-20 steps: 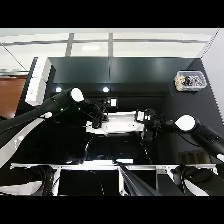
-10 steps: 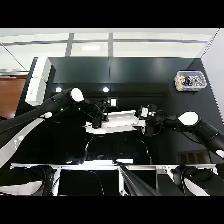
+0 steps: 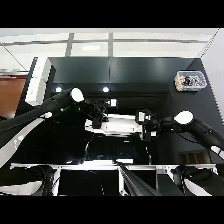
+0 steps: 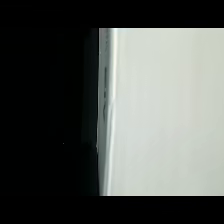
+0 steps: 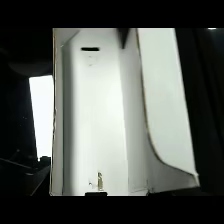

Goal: Fold the box and place the chain.

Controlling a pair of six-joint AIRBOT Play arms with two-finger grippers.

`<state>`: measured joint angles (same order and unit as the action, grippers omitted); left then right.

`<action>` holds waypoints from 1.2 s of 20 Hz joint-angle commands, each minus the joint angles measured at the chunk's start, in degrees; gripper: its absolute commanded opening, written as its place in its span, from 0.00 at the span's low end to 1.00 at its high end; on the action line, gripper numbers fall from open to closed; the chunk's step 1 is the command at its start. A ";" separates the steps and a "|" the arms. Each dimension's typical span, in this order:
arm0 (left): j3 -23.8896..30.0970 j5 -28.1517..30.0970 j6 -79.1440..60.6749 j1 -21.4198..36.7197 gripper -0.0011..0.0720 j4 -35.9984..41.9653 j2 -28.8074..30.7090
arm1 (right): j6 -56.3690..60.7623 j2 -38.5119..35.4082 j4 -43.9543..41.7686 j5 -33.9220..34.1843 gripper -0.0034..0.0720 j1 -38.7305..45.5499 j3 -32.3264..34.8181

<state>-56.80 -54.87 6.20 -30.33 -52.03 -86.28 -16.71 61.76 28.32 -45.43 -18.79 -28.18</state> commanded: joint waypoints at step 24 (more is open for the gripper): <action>-1.51 -2.34 9.29 -3.06 0.05 -10.34 0.15 | 0.00 7.78 2.25 4.55 0.94 -3.26 0.00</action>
<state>-58.35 -56.80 14.68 -33.32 -60.18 -86.11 -16.78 69.06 30.44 -41.47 -21.76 -28.21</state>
